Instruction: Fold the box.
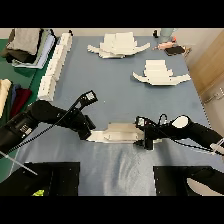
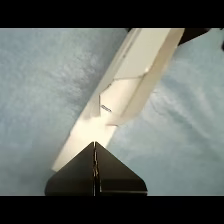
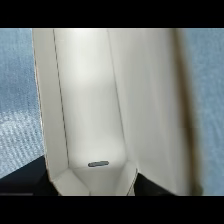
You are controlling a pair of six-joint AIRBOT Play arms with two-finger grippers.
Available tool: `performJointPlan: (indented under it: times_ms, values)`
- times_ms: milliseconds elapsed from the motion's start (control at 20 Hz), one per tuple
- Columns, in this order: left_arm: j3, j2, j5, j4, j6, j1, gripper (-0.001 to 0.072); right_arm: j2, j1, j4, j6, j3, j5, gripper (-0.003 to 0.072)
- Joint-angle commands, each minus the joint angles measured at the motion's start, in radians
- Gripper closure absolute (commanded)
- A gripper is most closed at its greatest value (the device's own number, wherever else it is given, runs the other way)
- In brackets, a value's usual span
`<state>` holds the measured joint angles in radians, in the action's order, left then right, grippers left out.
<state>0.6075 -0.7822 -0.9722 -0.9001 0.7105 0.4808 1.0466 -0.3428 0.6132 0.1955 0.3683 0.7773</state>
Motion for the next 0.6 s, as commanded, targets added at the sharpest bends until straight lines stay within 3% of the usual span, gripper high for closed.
performJointPlan:
  times_ms: [0,150,350,550]
  values:
    - [0.000,0.043,-0.118,0.016,0.248,-0.005,0.0695,-0.001,0.000,0.000,0.000,0.000,0.000,0.0147]
    - [0.000,0.000,-0.090,0.164,0.260,0.062,0.0695,-0.001,0.000,0.000,0.000,0.000,0.000,0.0147]
    - [0.001,-0.125,0.087,0.380,0.259,0.162,0.0695,-0.001,0.000,0.000,0.000,0.000,0.000,0.0147]
    - [0.031,-0.252,0.228,0.502,0.259,0.166,0.0695,-0.001,0.000,0.000,0.000,0.000,0.000,0.0147]
